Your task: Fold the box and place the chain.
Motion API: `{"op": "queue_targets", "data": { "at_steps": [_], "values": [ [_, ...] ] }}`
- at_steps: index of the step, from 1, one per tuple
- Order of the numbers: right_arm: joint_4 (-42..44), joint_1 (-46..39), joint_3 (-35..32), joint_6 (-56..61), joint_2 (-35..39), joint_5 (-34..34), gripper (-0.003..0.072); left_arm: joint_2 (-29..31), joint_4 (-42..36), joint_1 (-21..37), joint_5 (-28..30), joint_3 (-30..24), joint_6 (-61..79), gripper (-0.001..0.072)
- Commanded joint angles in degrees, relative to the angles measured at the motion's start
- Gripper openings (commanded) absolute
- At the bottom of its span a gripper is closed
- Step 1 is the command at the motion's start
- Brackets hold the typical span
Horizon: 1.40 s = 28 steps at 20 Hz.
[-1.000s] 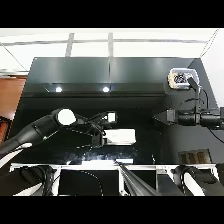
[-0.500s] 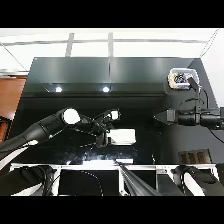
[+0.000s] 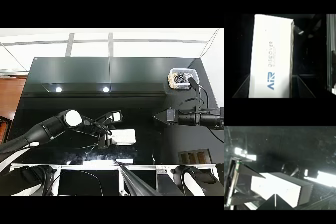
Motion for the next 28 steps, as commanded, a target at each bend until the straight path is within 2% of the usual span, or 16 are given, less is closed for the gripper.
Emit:
{"op": "queue_targets", "data": {
  "at_steps": [1,7,12,16,17,19,20,22,24,26,28],
  "values": [
    [0.04,-0.04,0.00,0.02,0.04,0.07,0.0019,-0.57,0.13,-2.32,3.65,0.04,-0.02,0.0713],
    [0.04,-0.04,0.00,0.02,0.04,0.04,0.0019,-3.98,0.35,-6.29,8.37,0.04,-0.02,0.0713],
    [0.02,-0.04,0.00,0.02,0.04,0.04,0.0019,-7.10,0.37,-10.19,16.90,0.04,-0.07,0.0713],
    [0.04,-0.04,0.00,0.02,0.04,-0.20,0.0019,-7.37,0.57,-10.80,17.40,0.04,-0.07,0.0699],
    [0.04,-0.04,0.00,0.02,0.04,-0.22,0.0019,-7.34,0.59,-10.69,16.50,0.04,-0.07,0.0625],
    [0.02,-0.04,0.00,0.02,0.04,-0.20,0.0019,-6.82,2.82,-10.08,12.92,0.15,-0.15,0.0301],
    [0.04,-0.04,0.00,0.02,0.04,-0.20,0.0019,-6.16,4.63,-9.11,11.17,0.33,-2.27,0.0284],
    [0.04,-0.04,0.00,0.02,0.04,-0.24,0.0019,-3.78,10.51,-4.46,9.29,0.59,-10.10,0.0284],
    [0.11,-0.04,0.00,0.04,0.04,-0.22,0.0019,-1.36,16.65,3.65,7.37,1.29,-14.88,0.0284],
    [0.48,-0.04,0.00,0.42,0.04,-0.22,0.0019,-0.57,20.74,15.19,5.88,3.56,-19.52,0.0284],
    [0.46,-0.04,0.00,0.98,0.04,-0.22,0.0019,-1.53,20.92,28.15,6.10,7.23,-21.03,0.0285]
  ]
}}
